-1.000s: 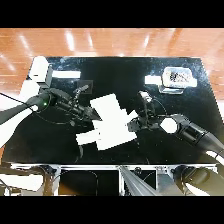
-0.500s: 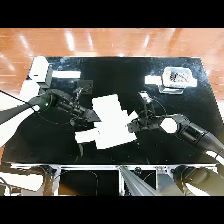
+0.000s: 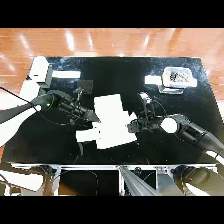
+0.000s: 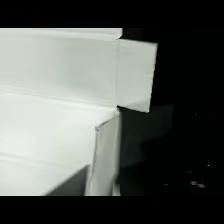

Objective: Fold the box and place the chain.

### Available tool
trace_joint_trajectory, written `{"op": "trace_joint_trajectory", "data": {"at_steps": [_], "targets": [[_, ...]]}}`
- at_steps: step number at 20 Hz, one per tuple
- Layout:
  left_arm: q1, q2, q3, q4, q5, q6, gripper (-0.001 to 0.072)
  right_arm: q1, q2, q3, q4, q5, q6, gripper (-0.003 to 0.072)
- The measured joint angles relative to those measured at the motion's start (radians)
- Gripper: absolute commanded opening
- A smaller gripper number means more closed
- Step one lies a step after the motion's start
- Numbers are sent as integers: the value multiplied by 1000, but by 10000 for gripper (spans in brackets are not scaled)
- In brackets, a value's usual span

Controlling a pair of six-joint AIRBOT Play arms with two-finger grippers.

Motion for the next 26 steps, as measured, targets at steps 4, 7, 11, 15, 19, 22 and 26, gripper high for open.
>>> {"op": "trace_joint_trajectory", "data": {"at_steps": [4,7,11,15,19,22,26], "targets": [[0,0,31,6,48,77,20,-79,19,51,-60,129,-1,720],[0,12,65,9,66,162,18,-191,71,128,-185,266,-3,720],[-19,76,83,29,7,320,18,-366,148,226,-336,408,-4,720],[-94,149,89,84,-150,454,19,-481,180,264,-394,474,-6,720],[-187,169,90,255,-253,500,22,-513,189,274,-409,472,-19,720],[-221,167,90,329,-282,510,22,-521,191,277,-406,465,-24,720],[-237,166,90,353,-297,509,19,-525,192,278,-401,450,-27,720]]}}
